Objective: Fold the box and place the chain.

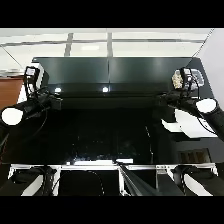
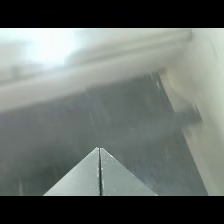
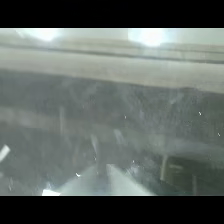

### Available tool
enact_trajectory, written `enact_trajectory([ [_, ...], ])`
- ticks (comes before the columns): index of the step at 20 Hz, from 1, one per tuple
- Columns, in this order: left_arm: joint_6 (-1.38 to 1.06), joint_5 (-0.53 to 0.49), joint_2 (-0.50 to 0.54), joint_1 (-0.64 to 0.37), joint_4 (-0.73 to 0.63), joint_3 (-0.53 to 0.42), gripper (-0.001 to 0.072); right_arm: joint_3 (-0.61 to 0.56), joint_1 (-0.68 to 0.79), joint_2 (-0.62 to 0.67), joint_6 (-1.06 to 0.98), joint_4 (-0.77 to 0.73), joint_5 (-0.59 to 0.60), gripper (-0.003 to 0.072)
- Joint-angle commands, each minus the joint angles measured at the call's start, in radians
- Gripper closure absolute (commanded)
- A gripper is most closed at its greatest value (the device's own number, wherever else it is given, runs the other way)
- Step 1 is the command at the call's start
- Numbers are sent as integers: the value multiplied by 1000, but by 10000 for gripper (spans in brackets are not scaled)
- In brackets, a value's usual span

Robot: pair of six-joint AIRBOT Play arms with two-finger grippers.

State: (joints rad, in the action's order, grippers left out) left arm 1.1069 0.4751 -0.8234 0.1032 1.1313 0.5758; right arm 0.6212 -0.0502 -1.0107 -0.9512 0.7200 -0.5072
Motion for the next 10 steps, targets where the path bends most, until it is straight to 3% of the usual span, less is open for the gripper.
enact_trajectory([
  [1,0,-188,-3,2,-18,1,681,1,0,-1,-1,-64,77,-34],
  [5,0,-293,-3,1,-45,1,679,74,101,-1,-37,87,84,-34],
  [6,0,-295,-3,-2,-45,1,636,115,159,-3,-93,173,84,-34],
  [7,1,-294,-3,-1,-45,1,363,167,235,-12,-157,277,80,-34],
  [8,1,-285,-3,-1,-45,1,6,220,322,-29,-222,384,65,-34],
  [10,32,-220,-10,-2,-51,1,4,318,500,-81,-312,560,11,-34],
])
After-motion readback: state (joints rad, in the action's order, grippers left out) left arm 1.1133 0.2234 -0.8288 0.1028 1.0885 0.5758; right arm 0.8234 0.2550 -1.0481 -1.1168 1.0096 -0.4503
